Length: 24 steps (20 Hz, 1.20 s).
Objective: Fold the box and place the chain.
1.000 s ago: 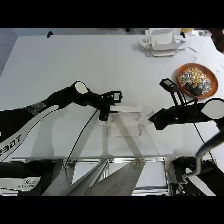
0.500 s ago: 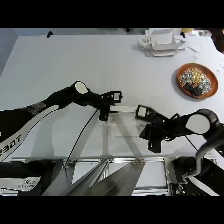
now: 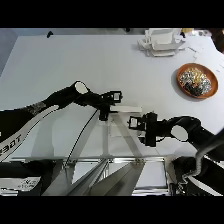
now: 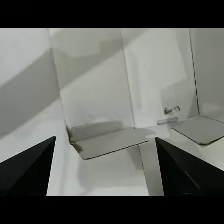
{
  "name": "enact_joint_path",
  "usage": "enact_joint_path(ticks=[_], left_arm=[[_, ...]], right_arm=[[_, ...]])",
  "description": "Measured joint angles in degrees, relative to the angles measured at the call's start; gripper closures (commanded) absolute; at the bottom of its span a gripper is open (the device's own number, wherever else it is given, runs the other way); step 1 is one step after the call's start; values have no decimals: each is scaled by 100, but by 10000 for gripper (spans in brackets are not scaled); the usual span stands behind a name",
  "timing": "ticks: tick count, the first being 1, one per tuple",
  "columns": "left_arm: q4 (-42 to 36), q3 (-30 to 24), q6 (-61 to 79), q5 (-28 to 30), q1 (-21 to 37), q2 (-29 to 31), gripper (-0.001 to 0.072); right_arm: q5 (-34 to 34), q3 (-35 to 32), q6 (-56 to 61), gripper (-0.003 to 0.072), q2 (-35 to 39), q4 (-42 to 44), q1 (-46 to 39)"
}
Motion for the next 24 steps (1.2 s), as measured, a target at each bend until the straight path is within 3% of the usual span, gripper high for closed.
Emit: enact_joint_path(ticks=[5, 12, 24], left_arm=[[0, 0, 0, -2, 0, -2, 699], [-2, 0, 0, -2, 0, -2, 699], [-4, 0, 0, -9, -2, -2, 699]], right_arm=[[-754, -448, -640, -12, -17, -188, 199], [-1530, -570, -831, -12, -20, -188, 343], [-1685, -455, -1467, -11, 192, 372, -140]])
